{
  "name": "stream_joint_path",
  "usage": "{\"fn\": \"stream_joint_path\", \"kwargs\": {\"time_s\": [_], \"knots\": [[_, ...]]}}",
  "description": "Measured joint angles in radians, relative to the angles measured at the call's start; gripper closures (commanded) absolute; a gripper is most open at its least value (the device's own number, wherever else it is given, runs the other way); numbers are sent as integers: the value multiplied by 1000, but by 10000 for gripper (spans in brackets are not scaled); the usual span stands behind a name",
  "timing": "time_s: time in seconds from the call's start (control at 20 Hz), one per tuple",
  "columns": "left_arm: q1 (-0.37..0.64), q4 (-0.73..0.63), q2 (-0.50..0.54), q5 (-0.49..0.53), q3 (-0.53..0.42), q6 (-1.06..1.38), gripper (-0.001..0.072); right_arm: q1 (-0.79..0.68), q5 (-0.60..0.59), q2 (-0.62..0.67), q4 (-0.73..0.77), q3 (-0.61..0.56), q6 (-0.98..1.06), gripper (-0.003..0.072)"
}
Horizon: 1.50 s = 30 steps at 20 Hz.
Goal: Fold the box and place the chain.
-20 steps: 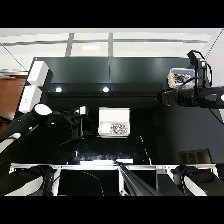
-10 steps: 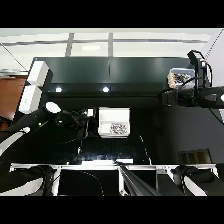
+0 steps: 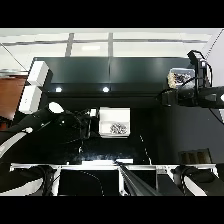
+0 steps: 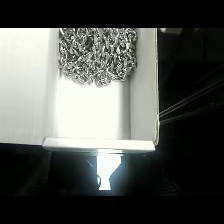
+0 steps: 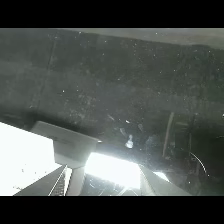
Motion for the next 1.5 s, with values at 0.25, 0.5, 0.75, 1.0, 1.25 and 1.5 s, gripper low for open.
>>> {"fn": "stream_joint_path", "kwargs": {"time_s": [0.25,0.5,0.75,1.0,1.25,1.5], "knots": [[-9,-3,-3,26,2,-27,-8,0,0,0,0,0,0,145],[-11,-3,-3,39,2,-39,-8,0,0,0,0,0,0,144],[-27,0,-3,44,3,-42,-7,0,0,0,0,0,0,145],[-33,4,-3,48,3,-42,21,0,-21,-10,-1,-12,0,144],[-35,4,-3,51,3,-42,86,27,-75,-62,2,-31,-1,-34],[-35,4,-3,53,3,-41,252,104,-201,-192,63,-31,-60,-34]]}}
